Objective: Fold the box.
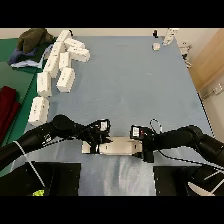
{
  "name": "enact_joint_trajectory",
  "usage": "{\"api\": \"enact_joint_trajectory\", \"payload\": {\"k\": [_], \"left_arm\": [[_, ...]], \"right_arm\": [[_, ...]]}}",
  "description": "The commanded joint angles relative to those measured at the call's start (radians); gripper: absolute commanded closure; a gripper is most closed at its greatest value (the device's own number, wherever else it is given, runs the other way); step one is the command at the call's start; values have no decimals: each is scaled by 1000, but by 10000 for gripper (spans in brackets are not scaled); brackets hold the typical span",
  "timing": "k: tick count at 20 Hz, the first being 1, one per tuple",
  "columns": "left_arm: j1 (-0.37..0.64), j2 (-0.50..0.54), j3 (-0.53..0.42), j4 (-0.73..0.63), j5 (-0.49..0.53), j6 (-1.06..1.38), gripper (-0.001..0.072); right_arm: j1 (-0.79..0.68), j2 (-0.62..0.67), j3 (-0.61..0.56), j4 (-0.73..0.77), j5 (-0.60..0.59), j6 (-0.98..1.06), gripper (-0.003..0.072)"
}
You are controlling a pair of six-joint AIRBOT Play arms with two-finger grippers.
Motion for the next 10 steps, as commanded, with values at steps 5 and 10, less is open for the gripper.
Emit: {"api": "enact_joint_trajectory", "payload": {"k": [5, 10], "left_arm": [[1, 0, 0, 0, 0, 0, 695], [1, 0, 0, 0, 0, 0, 695]], "right_arm": [[-79, -7, -41, 95, -8, -185, -27], [-97, -19, -83, 136, 14, -291, -27]]}}
